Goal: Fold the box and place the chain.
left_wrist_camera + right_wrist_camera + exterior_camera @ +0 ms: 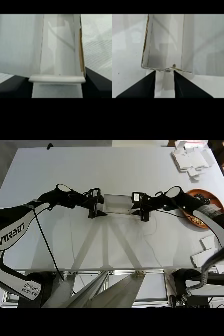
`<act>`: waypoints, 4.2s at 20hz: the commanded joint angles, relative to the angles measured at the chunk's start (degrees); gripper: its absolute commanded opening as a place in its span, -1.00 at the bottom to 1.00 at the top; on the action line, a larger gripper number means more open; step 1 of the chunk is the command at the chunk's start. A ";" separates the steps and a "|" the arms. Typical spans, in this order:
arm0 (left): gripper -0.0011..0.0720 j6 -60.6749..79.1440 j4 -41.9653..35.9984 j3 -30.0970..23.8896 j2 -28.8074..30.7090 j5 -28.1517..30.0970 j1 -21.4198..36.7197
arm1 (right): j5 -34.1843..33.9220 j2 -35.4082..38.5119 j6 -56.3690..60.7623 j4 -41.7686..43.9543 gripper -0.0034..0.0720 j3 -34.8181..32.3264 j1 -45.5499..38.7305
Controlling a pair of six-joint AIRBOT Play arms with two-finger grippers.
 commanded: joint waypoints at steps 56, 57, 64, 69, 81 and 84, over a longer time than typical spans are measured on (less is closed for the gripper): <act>0.06 0.02 0.02 0.04 0.00 0.02 0.00 | 12.61 5.33 68.43 -3.45 -0.90 -7.91 -22.29; 0.06 0.02 0.00 0.04 0.00 0.02 0.00 | 12.68 4.42 67.34 -1.49 -0.90 -7.91 -21.46; 0.06 0.02 0.00 0.04 0.00 0.02 0.00 | 11.28 0.52 63.54 6.29 -0.90 -7.91 -15.96; 0.06 0.02 0.00 0.04 0.00 0.02 0.00 | 8.94 0.35 61.88 9.73 -0.90 -7.91 -13.64; 0.06 0.02 0.00 0.04 0.00 0.02 0.00 | 9.51 -0.33 56.46 26.43 -0.27 -7.89 -10.45; 0.06 0.02 0.00 0.04 0.00 0.02 0.00 | 8.26 -0.33 55.34 25.97 0.05 -7.89 -9.44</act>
